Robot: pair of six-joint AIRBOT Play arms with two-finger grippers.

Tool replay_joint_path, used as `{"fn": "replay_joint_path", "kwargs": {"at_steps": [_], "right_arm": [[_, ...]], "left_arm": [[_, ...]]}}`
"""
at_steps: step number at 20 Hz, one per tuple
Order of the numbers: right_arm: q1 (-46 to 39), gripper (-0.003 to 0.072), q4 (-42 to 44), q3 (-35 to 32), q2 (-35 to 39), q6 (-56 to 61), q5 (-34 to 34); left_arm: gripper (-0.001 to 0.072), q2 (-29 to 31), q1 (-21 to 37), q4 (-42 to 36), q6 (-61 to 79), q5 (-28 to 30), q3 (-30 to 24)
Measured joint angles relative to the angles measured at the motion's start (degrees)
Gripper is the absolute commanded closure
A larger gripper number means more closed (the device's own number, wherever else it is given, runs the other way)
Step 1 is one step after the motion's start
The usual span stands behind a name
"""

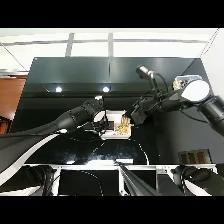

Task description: Fold the box and place the chain.

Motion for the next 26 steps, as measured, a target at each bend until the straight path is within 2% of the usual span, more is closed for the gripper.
{"fn": "replay_joint_path", "kwargs": {"at_steps": [1, 5, 8, 11, 12, 13, 18, 22, 26], "right_arm": [[0.24, 0.0291, -0.24, -1.51, -0.11, 0.07, -1.25], [-0.52, 0.029, -3.15, -4.24, -0.42, 0.15, -4.37], [-4.02, 0.0312, -10.03, -5.25, -0.46, 0.26, -4.83], [-6.21, 0.0293, -16.92, -8.5, -0.61, -1.92, -7.15], [-6.32, 0.0087, -18.23, -10.23, -0.68, -3.61, -8.57], [-6.01, -0.0012, -19.17, -11.96, -0.85, -5.73, -10.97], [-2.4, -0.0011, -19.89, -16.83, -3.74, -21.55, -19.71], [-0.76, -0.0009, -12.66, -17.77, -6.58, -39.34, -22.36], [-0.33, -0.0007, -7.39, -18.03, -7.56, -47.89, -23.1]], "left_arm": [[0.0679, 0.0, 0.0, 0.0, 0.0, 0.0, 0.0], [0.0679, 0.0, 0.0, 0.0, 0.0, -0.02, 0.0], [0.0679, 0.0, 0.0, 0.0, 0.0, -0.02, 0.0], [0.0679, 0.0, 0.0, 0.0, 0.02, -0.02, 0.0], [0.0679, 0.0, 0.0, 0.0, 0.0, -0.02, 0.0], [0.0679, 0.0, 0.0, 0.0, 0.0, -0.02, 0.0], [0.068, 0.0, 0.0, 0.0, 0.0, -0.02, 0.0], [0.0679, 0.0, 0.0, 0.0, 0.0, -0.04, 0.0], [0.0679, 0.0, 0.0, 0.0, 0.0, -0.04, 0.0]]}}
